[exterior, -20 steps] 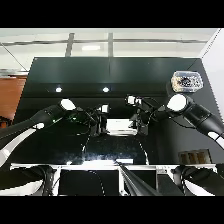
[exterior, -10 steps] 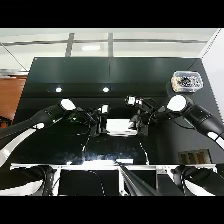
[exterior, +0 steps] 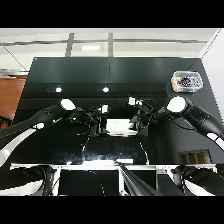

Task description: Fold the box and place the chain.

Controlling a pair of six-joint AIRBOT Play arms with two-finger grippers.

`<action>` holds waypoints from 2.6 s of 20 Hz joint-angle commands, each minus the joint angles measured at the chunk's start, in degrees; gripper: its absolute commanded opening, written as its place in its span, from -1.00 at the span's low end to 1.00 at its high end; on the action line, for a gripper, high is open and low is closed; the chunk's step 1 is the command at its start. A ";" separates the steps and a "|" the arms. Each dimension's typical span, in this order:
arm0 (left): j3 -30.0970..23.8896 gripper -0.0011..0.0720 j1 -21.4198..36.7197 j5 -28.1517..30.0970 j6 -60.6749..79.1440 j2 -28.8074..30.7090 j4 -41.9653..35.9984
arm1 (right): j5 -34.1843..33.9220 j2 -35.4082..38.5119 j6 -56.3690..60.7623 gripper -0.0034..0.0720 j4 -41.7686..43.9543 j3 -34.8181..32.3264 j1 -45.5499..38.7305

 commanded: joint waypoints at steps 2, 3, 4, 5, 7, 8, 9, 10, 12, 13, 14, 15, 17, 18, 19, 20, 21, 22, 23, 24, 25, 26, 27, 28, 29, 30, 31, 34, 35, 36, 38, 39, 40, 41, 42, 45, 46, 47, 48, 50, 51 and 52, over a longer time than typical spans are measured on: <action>0.02 -0.02 -0.02 0.00 0.00 -0.02 -0.04 | -1.27 0.13 0.26 -0.09 -0.15 0.00 0.02; 0.02 -0.02 -0.02 0.00 0.00 -0.02 -0.04 | -1.27 0.20 0.26 -0.09 -0.15 0.02 0.02; 0.02 -0.02 -0.02 0.00 0.00 -0.02 -0.04 | -1.27 0.20 0.33 -0.09 -0.17 0.15 0.00; 0.02 -0.02 -0.02 0.02 0.00 -0.02 -0.04 | -1.27 0.26 0.35 -0.09 -0.17 0.31 0.02; 0.02 -0.02 -0.02 0.00 0.00 -0.02 -0.04 | -1.27 0.33 0.42 -0.09 -0.22 0.72 -0.11; 0.02 -0.02 -0.02 0.00 0.00 -0.02 -0.04 | -1.29 0.33 0.42 -0.09 -0.35 0.87 -0.09; 0.02 -0.01 -0.02 0.00 0.02 -0.02 -0.04 | -1.29 0.33 0.42 -0.09 -0.35 1.05 -0.09; 0.02 -0.02 -0.02 0.00 0.00 -0.02 -0.04 | -1.33 0.37 0.42 -0.09 -0.35 1.11 -0.09; 0.02 -0.02 -0.02 0.00 0.00 -0.02 -0.04 | -1.73 0.55 0.42 -0.09 -0.44 1.11 -0.11; 0.02 -0.02 -0.02 0.00 0.00 -0.02 -0.04 | -1.90 0.55 0.42 -0.09 -0.98 1.11 -0.09; 0.02 -0.02 -0.02 0.00 0.00 -0.02 -0.04 | -1.97 0.57 0.46 -0.09 -1.95 1.11 -0.09; 0.02 -0.02 -0.02 0.00 0.00 -0.02 -0.04 | -1.92 0.55 0.66 -0.09 -2.89 1.11 -0.09; 0.02 -0.01 -0.02 0.00 0.00 -0.02 -0.04 | -1.92 0.55 0.90 -0.09 -3.17 1.11 -0.09; 0.02 -0.02 -0.02 0.00 0.00 -0.02 -0.04 | -1.95 0.55 0.90 -0.09 -3.15 1.11 -0.09; 0.02 -0.02 -0.02 0.00 0.00 -0.02 -0.04 | -1.92 0.55 0.90 -0.09 -3.17 1.11 -0.09; 0.02 -0.02 -0.02 0.00 0.00 -0.02 -0.04 | -1.92 0.55 0.90 -0.09 -3.17 1.09 -0.09; 0.02 -0.01 -0.02 0.00 0.00 -0.02 -0.04 | -1.95 0.52 0.90 -0.09 -3.10 1.07 -0.07; 0.02 -0.01 -0.02 0.00 0.00 -0.02 -0.04 | -1.95 0.52 0.90 -0.09 -3.10 1.07 -0.07; 0.02 -0.01 -0.02 0.00 0.00 -0.02 -0.04 | -1.99 0.52 0.96 -0.09 -3.10 1.07 -0.07; 0.02 -0.01 -0.02 0.00 0.00 -0.02 -0.04 | -2.45 0.52 1.14 -0.09 -3.10 1.07 -0.07; 0.02 -0.01 -0.02 0.00 0.00 -0.02 -0.04 | -2.99 0.52 1.53 -0.09 -2.95 1.07 -0.07; 0.02 -0.01 -0.02 0.00 0.02 -0.02 -0.04 | -3.72 0.52 2.03 -0.09 -2.64 1.07 -0.09; 0.02 -0.01 -0.02 0.00 0.00 -0.02 -0.04 | -4.31 0.52 2.19 -0.10 -2.54 1.07 -0.07; 0.02 -0.01 -0.02 0.00 0.00 -0.02 -0.04 | -4.48 0.52 2.19 -0.10 -2.08 1.07 -0.09; 0.02 -0.01 -0.02 0.00 0.00 -0.02 -0.04 | -4.46 0.52 2.16 -0.10 -1.36 1.07 -0.09; 0.02 -0.01 -0.02 0.00 0.00 -0.02 -0.04 | -4.42 0.52 2.16 -0.10 -0.85 1.07 -0.07; 0.02 -0.01 -0.02 0.00 0.00 -0.02 -0.04 | -4.44 0.52 2.16 -0.10 -0.52 1.07 -0.07; 0.02 -0.01 -0.02 0.00 0.00 -0.02 -0.04 | -4.26 0.52 2.16 -0.10 -0.57 1.07 -0.07; 0.02 -0.01 -0.02 0.00 0.00 -0.02 -0.04 | -4.02 0.52 2.16 -0.10 -0.59 1.07 -0.09; 0.02 -0.01 -0.02 0.00 0.00 -0.02 -0.04 | -3.63 0.52 2.16 -0.10 -0.61 1.07 -0.07; 0.02 -0.01 -0.02 0.00 0.00 -0.02 -0.04 | -2.27 0.52 2.14 -0.10 -0.66 1.07 -0.07; 0.02 -0.01 -0.02 0.00 0.00 -0.02 -0.04 | -1.68 0.52 2.14 -0.09 -0.85 1.07 -0.07; 0.02 -0.01 -0.02 0.00 0.00 -0.02 -0.04 | -1.44 0.52 2.16 -0.09 -1.05 1.07 -0.07; 0.02 -0.01 -0.02 0.00 0.00 -0.02 -0.04 | -1.46 0.55 2.14 -0.09 -1.29 1.07 -0.07; 0.02 -0.01 -0.02 0.00 0.00 -0.02 -0.04 | -1.49 0.52 2.14 -0.09 -1.29 1.07 -0.07; 0.02 -0.01 -0.02 0.00 0.00 -0.02 -0.04 | -1.36 0.55 2.14 -0.06 -1.44 1.07 -0.07; 0.02 -0.01 -0.02 0.00 0.00 -0.02 -0.04 | -1.27 0.55 2.14 -0.06 -1.49 1.07 -0.07; 0.02 -0.01 -0.02 0.00 0.00 -0.02 -0.04 | -1.16 0.55 2.14 -0.06 -1.55 1.07 -0.09; 0.02 -0.01 0.00 0.00 0.00 -0.02 -0.04 | -1.01 0.55 2.14 -0.06 -1.79 1.07 -0.07; 0.02 -0.01 0.00 0.00 0.00 -0.02 -0.02 | -0.76 0.55 2.14 -0.06 -1.88 1.07 -0.09; 0.02 -0.01 0.00 0.00 0.00 -0.02 -0.04 | -0.55 0.55 2.14 -0.06 -1.86 1.07 -0.09; 0.02 -0.01 -0.02 0.00 0.00 -0.02 -0.04 | -0.26 0.55 2.14 -0.06 -1.88 1.07 -0.09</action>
